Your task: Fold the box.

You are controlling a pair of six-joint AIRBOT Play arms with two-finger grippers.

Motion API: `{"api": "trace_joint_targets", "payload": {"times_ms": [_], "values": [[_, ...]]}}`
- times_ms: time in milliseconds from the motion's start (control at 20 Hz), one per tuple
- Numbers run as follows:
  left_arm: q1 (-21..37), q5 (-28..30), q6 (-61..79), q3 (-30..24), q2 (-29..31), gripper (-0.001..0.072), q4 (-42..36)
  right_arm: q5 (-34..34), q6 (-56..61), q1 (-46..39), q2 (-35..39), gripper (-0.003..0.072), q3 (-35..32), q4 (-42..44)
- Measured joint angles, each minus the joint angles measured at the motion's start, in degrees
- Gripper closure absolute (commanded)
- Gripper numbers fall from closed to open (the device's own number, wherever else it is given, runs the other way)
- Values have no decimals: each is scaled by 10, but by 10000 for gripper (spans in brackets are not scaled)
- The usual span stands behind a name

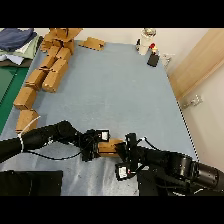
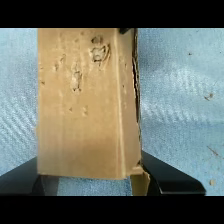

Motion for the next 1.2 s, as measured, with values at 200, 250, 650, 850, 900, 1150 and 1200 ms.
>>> {"api": "trace_joint_targets", "payload": {"times_ms": [200, 250, 650, 850, 900, 1150, 1200], "values": [[0, 0, 0, 0, 0, 197, 0, 1, 0, 0, -13, 531, 0, -3], [0, 0, 0, 0, 0, 198, 0, 2, 0, 0, -19, 531, 0, -3], [0, 0, 0, 0, 0, 197, 0, -1, 0, 0, -28, 529, 0, 35], [0, -1, 2, 0, 0, 197, 0, -6, 0, 0, -16, 521, 5, 52], [0, -1, 2, 0, 0, 198, 0, -8, 0, 0, -12, 521, 8, 57], [0, -1, 1, 0, 0, 197, 0, -22, 64, -1, 16, 565, 16, 75], [0, -1, 1, 0, 0, 198, 0, -30, 113, -3, 26, 681, 21, 76]]}}
